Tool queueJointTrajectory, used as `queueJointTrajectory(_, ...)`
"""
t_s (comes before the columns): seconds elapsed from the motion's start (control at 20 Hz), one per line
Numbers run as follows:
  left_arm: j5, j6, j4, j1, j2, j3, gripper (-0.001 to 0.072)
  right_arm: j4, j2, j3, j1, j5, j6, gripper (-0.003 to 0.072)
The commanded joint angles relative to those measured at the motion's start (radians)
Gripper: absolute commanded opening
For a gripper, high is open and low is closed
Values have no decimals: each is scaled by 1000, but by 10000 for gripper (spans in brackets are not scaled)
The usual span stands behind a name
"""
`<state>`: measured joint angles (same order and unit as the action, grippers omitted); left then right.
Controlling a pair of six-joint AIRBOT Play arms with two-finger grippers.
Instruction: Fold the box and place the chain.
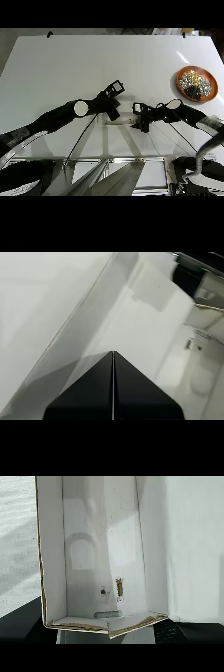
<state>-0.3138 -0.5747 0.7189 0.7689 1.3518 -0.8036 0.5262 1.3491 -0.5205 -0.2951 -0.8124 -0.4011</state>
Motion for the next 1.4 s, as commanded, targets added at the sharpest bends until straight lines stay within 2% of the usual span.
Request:
queueJointTrajectory(0.0, 58, -45, -8, 2, 53, 0, 3, 0, 0, 0, -1, 0, 0, 404)
queueJointTrajectory(0.3, 22, -58, -7, 2, 76, 0, 6, 0, 0, 0, -1, 0, 0, 404)
queueJointTrajectory(0.4, -2, -57, 16, 2, 56, 0, 6, 0, 0, 0, -1, 0, 0, 404)
queueJointTrajectory(0.5, -44, -58, 95, 2, -1, 0, 6, 0, 0, 0, -1, 0, 0, 404)
queueJointTrajectory(0.65, -178, -59, 184, -39, -127, 0, 3, 0, 0, 0, -1, 0, 0, 404)
queueJointTrajectory(0.75, -322, -59, 253, -85, -209, 0, 3, 0, 0, 0, -1, 0, 0, 404)
queueJointTrajectory(0.85, -447, -60, 344, -130, -238, 0, 6, 0, 0, 0, -1, 0, 0, 404)
queueJointTrajectory(1.0, -544, -56, 369, -166, -202, 0, 5, 0, 0, 0, -1, 0, 0, 404)
queueJointTrajectory(1.25, -594, 3, 379, -177, -80, 4, 6, 0, 0, 0, -1, 0, 0, 404)
queueJointTrajectory(1.35, -592, 61, 378, -193, -67, 33, 6, 0, 0, 0, -1, 0, 0, 404)
